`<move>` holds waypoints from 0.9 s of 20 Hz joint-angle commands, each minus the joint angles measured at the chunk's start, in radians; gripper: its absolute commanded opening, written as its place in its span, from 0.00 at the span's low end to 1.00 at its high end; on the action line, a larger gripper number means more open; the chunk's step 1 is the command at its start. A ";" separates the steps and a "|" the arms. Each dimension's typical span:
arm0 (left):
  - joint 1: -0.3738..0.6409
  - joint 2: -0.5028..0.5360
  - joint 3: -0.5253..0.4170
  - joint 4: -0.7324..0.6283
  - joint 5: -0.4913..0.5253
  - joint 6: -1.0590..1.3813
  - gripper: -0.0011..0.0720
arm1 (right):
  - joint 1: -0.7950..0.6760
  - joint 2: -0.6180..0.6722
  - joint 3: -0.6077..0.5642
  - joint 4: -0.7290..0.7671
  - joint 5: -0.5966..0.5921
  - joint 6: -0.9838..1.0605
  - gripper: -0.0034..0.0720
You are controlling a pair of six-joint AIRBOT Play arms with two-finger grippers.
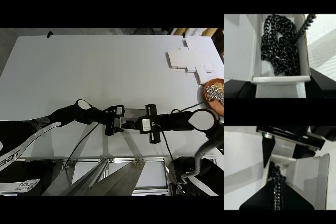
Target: Fold the box and place the chain.
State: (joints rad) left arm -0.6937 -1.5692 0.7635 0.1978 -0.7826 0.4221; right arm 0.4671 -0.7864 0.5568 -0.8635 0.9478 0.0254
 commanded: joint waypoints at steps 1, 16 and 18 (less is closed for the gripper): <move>0.000 0.001 0.000 0.000 0.000 0.000 0.44 | 0.043 -0.056 0.000 0.007 -0.061 0.005 0.07; 0.000 0.001 0.000 0.000 0.000 0.000 0.44 | -0.482 0.000 0.091 -0.300 0.121 0.058 0.25; 0.000 0.001 0.000 0.000 0.000 0.000 0.44 | -0.512 -0.048 0.069 -0.299 0.082 0.057 0.25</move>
